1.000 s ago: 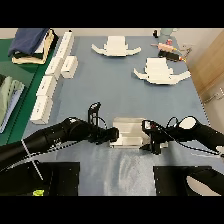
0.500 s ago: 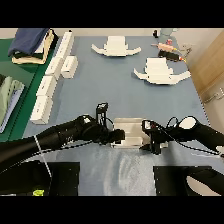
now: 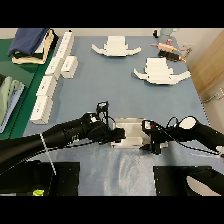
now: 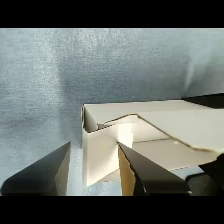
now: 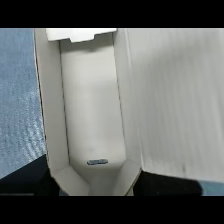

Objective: Fold the box.

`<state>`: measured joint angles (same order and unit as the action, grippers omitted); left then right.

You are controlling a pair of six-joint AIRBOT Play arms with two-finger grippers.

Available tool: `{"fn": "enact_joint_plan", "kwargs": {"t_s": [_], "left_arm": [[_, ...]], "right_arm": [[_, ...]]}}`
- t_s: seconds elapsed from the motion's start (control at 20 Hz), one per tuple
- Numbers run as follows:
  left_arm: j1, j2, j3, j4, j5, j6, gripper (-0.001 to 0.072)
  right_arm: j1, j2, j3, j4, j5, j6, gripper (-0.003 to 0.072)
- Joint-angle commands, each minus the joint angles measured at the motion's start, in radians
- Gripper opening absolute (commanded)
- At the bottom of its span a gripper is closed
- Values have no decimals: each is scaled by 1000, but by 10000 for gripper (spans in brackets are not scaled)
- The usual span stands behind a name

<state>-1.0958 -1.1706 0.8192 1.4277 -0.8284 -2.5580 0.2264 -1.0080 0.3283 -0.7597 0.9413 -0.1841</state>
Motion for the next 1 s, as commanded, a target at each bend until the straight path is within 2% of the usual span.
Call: {"fn": "enact_joint_plan", "kwargs": {"t_s": [0.0,0.25,0.45,0.9,0.95], "left_arm": [[-28,-33,23,40,-43,-52,423],[-73,-143,137,124,-179,-60,423],[-76,-206,193,129,-174,-49,422],[-76,-216,195,123,-154,-42,415],[-76,-218,195,123,-149,-42,237]], "right_arm": [[0,-1,1,0,0,0,518],[0,-1,1,1,0,0,518],[0,-1,1,1,0,0,518],[0,-1,1,0,0,0,518],[0,-1,1,0,0,0,518]]}}
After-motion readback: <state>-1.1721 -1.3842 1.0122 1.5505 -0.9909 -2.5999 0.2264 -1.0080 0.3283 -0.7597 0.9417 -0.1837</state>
